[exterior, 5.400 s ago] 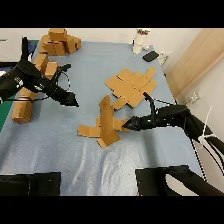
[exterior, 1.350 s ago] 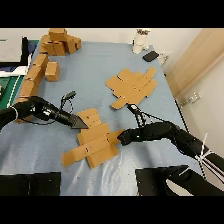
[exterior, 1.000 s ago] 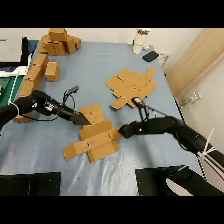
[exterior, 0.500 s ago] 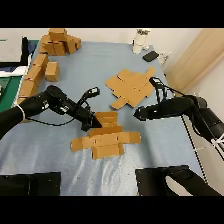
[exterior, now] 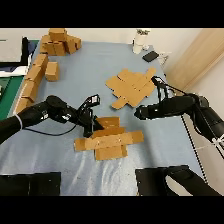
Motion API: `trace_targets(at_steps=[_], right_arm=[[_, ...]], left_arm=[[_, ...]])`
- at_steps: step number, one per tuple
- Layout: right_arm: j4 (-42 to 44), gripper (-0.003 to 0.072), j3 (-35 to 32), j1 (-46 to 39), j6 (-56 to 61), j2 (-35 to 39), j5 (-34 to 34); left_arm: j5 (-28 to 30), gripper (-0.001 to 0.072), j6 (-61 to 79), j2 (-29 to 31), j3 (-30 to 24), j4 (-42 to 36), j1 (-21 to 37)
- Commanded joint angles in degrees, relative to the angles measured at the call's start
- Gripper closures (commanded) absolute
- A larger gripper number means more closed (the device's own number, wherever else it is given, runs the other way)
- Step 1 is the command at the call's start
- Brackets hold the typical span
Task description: Fold the box.
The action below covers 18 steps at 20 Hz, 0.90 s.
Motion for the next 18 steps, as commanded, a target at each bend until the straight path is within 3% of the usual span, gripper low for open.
trace_targets(at_steps=[1, 2, 3, 6, 13, 18], right_arm=[[1.7, 0.0417, 0.07, -0.04, 0.24, 0.0, -0.09], [2.89, 0.0535, 0.07, 0.04, 0.22, 0.0, -1.33], [2.97, 0.0608, 0.04, 0.5, 0.22, 0.0, -3.1], [3.91, 0.0659, -1.95, 2.99, 0.24, 0.02, -7.13], [5.38, 0.0665, -13.33, 8.17, 2.4, 0.02, -3.54], [4.33, 0.068, -18.12, 8.55, 2.58, 0.0, 3.85]], left_arm=[[5.29, 0.0702, 4.79, 2.69, -3.3, -0.02, -2.25], [6.23, 0.0702, 4.28, 2.56, -3.3, 1.14, -2.82], [6.64, 0.0701, 3.8, 2.43, -3.34, 1.53, -3.04], [6.64, 0.0701, 3.06, 2.14, -3.37, 2.43, -2.91], [6.6, 0.0701, 2.78, 2.12, -3.37, 3.04, -2.93], [6.4, 0.0701, 2.58, 2.12, -3.37, 3.04, -3.02]])
